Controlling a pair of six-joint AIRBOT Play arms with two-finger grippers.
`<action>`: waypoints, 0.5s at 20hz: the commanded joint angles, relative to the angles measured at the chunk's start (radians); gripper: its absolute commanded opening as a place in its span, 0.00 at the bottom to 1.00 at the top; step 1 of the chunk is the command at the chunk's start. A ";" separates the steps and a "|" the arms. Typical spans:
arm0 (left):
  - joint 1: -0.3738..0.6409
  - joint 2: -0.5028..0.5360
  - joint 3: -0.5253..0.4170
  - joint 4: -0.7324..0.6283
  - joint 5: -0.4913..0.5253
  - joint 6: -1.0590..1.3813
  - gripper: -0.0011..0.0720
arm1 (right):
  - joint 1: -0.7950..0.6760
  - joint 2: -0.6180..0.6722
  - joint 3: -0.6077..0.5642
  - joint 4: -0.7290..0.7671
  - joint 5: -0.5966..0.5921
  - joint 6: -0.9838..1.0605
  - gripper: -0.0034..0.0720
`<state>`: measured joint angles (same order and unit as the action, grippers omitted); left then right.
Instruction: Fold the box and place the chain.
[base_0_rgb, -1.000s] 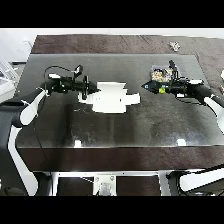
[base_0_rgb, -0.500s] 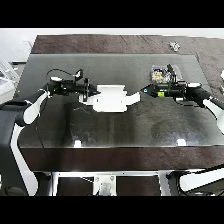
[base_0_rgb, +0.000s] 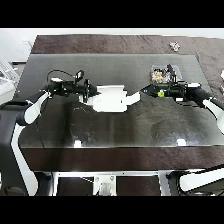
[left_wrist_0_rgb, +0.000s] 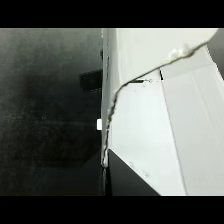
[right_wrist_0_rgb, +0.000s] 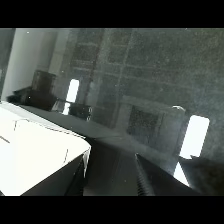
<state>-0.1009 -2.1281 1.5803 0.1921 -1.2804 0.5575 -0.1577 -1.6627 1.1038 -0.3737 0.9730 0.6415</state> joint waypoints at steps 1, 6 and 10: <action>0.001 -0.002 0.000 0.008 0.031 -0.007 0.04 | 0.000 0.000 0.000 0.000 -0.012 -0.026 0.55; 0.001 -0.002 0.000 0.010 0.023 -0.007 0.04 | 0.000 0.000 0.000 0.000 -0.014 -0.026 0.55; 0.001 0.000 0.000 0.010 -0.010 -0.007 0.04 | 0.000 0.000 0.000 0.000 -0.014 -0.025 0.55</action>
